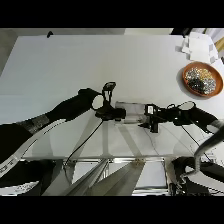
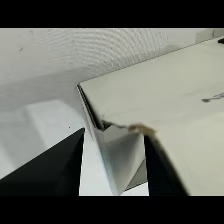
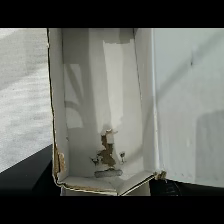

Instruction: Fold the box and place the chain.

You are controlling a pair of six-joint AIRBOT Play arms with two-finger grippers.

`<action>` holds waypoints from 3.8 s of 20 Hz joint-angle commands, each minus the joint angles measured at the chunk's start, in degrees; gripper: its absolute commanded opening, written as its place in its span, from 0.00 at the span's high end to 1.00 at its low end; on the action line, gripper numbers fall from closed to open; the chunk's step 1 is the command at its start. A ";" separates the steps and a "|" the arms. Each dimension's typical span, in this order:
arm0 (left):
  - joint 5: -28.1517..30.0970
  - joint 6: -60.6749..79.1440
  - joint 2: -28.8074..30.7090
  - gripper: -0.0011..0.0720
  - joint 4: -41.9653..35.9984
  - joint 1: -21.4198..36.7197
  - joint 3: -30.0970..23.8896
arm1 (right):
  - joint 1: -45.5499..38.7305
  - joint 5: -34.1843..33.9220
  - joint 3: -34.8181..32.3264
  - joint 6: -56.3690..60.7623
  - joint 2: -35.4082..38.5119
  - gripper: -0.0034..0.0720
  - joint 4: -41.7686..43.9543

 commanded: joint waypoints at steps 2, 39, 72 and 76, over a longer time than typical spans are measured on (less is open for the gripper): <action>-5.07 -1.64 -3.80 0.42 0.46 -0.61 6.32 | 0.04 0.00 0.02 0.00 -0.02 0.40 0.02; -12.44 -16.52 -10.95 0.78 5.51 -2.69 11.08 | 0.04 0.00 0.02 0.00 -0.02 0.40 0.02; -18.71 -18.43 -14.58 0.98 10.51 -4.11 16.06 | 0.04 0.00 0.02 0.00 -0.02 0.40 0.02; -18.67 -18.40 -14.58 0.97 10.49 -4.11 16.06 | 0.04 0.00 0.02 0.00 -0.02 0.40 0.02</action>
